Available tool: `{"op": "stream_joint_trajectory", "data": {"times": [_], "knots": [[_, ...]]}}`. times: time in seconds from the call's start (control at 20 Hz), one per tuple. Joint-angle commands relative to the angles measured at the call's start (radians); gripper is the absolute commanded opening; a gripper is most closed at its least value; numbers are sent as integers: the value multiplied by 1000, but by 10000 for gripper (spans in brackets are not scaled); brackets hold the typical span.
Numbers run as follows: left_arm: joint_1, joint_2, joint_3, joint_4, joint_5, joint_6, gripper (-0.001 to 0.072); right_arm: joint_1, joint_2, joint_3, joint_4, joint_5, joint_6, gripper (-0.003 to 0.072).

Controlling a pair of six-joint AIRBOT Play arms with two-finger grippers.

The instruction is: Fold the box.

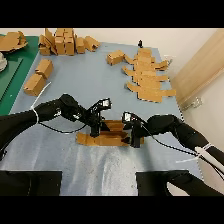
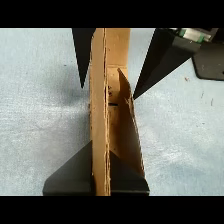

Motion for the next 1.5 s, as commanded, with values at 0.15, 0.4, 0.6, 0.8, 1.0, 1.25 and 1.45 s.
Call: {"op": "stream_joint_trajectory", "data": {"times": [0.15,0.4,0.6,0.8,1.0,1.25,1.45], "knots": [[0,0,0,0,0,0,11,1,-33,6,-21,-45,0,606],[0,0,0,0,0,0,11,1,-7,5,-30,-108,26,607],[1,0,0,0,0,0,11,1,-26,1,-16,-69,26,607],[1,0,0,0,0,0,11,1,-40,1,-3,-28,24,607],[1,0,0,0,0,0,11,24,-43,1,10,37,14,607],[1,-1,0,0,0,0,11,82,-107,1,-6,36,1,606],[1,-1,0,0,0,0,11,80,-131,1,-39,33,1,607]]}}
